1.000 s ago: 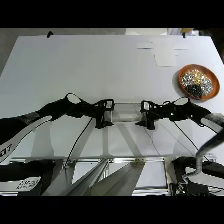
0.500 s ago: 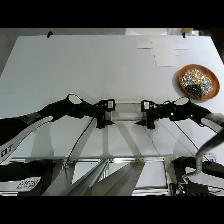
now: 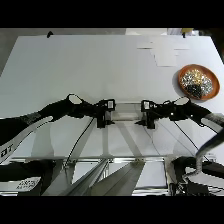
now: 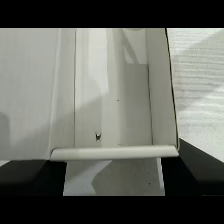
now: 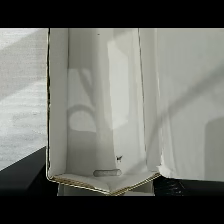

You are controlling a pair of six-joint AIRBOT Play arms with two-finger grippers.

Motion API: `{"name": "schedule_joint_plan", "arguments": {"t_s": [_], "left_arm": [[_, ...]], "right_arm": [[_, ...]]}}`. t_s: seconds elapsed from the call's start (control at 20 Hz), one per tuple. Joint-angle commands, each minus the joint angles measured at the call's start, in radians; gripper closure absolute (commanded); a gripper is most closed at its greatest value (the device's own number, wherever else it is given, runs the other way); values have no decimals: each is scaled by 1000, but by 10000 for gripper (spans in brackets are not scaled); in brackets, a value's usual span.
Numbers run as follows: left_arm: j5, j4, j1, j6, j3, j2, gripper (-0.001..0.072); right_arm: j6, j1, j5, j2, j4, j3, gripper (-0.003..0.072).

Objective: Fold the box and place the chain.

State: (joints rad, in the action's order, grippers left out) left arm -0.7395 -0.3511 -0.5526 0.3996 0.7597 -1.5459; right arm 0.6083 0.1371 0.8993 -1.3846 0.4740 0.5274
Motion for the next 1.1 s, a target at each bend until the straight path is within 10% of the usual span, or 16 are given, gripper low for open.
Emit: {"name": "schedule_joint_plan", "arguments": {"t_s": [0.0,0.45,0.6,1.05], "left_arm": [[3,-1,0,0,0,-1,438],[3,-1,0,0,0,-1,438],[2,-1,0,0,0,-1,438],[3,-1,0,0,0,-1,438]], "right_arm": [[0,1,2,1,0,0,225],[-2,1,23,1,0,0,225],[-48,0,25,16,0,0,-5],[-459,-2,23,186,426,0,65]]}}
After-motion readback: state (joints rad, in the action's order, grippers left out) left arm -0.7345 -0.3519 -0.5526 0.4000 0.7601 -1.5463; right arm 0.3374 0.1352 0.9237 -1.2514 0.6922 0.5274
